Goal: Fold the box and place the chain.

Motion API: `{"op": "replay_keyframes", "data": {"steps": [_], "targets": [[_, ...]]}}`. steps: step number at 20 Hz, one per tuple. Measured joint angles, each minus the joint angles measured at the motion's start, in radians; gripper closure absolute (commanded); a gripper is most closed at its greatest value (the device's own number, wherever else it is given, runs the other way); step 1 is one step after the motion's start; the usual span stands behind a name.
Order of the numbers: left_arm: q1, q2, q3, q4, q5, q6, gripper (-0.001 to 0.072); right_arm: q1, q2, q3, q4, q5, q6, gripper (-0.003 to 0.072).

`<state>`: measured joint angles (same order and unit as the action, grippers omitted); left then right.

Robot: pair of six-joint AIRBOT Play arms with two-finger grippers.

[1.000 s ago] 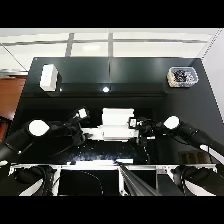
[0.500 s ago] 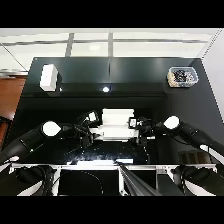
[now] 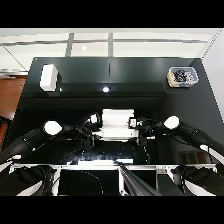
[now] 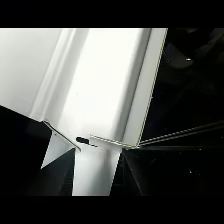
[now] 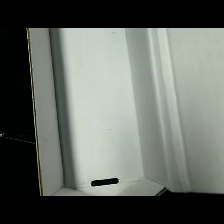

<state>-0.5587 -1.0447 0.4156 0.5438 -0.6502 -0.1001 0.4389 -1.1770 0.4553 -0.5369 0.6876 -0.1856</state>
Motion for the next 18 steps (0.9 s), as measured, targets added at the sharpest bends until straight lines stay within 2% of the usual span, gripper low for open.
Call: {"op": "replay_keyframes", "data": {"steps": [10, 18], "targets": [[0.000, -0.027, 0.001, -0.062, 0.019, 0.085, 0.0375, 0.000, 0.000, 0.000, 0.001, -0.001, 0.002, 0.0289], [0.020, -0.029, 0.035, -0.016, 0.014, 0.074, 0.0376, 0.000, -0.001, 0.000, 0.003, -0.002, 0.003, 0.0289]]}}
